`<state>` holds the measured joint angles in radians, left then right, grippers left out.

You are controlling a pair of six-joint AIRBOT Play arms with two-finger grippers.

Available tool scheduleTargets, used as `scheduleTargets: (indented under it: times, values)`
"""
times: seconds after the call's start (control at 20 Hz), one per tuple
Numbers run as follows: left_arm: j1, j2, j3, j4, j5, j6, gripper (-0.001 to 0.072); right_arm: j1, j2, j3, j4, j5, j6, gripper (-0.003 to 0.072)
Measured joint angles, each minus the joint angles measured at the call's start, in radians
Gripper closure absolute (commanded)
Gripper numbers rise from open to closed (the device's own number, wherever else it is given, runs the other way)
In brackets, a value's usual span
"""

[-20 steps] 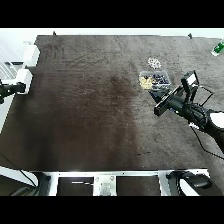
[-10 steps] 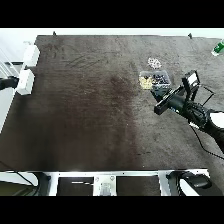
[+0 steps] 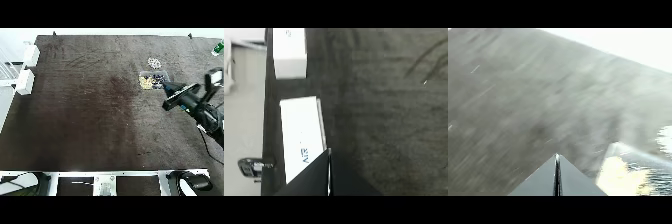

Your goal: Fold the box and place the chain.

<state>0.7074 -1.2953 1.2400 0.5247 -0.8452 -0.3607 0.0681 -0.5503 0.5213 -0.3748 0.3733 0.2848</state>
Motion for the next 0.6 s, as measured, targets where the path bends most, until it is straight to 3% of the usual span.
scheduleTargets:
  times: [0.2,0.6]
  values:
    - [-0.013,0.259,-0.192,-0.099,0.043,0.159,0.0697,0.0,0.117,-0.089,0.002,-0.156,0.068,0.0677]
    - [-0.019,0.905,-0.807,-0.272,0.262,0.357,0.0696,0.0,0.23,-0.238,0.002,-0.231,0.133,0.0676]
